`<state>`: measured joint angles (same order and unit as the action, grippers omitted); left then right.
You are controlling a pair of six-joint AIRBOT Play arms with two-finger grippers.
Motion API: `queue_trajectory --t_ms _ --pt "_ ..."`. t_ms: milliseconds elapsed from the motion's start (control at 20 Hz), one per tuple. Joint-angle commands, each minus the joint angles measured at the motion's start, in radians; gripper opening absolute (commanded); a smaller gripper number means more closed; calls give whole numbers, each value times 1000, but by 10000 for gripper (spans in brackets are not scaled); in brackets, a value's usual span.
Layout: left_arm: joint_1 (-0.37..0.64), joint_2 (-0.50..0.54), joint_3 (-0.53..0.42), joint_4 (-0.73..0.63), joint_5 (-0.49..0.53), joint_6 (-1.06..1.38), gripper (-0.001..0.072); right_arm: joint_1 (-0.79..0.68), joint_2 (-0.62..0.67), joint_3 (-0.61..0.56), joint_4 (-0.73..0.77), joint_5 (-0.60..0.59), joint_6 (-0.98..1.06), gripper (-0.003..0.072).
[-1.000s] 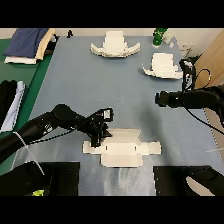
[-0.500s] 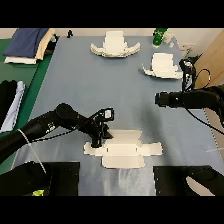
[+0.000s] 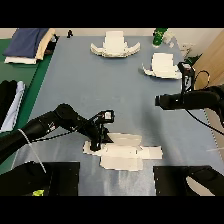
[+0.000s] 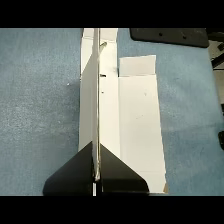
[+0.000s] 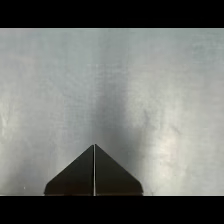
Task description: Fold the box.
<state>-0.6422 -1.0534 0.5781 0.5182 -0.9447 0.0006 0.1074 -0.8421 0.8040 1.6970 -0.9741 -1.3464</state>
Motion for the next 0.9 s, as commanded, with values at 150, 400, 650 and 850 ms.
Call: queue_trajectory --t_ms 150,400,650,850 --pt "0 0 0 1 -7 -2 15 47 23 1 45 -198 -64 4" --pt "0 0 0 1 -7 -1 15 205 92 0 31 -335 -2 3" --pt "0 0 0 1 -6 -1 14 396 213 -29 24 -487 214 4" --pt "0 0 0 1 -6 -1 15 626 324 -166 59 -453 330 4"
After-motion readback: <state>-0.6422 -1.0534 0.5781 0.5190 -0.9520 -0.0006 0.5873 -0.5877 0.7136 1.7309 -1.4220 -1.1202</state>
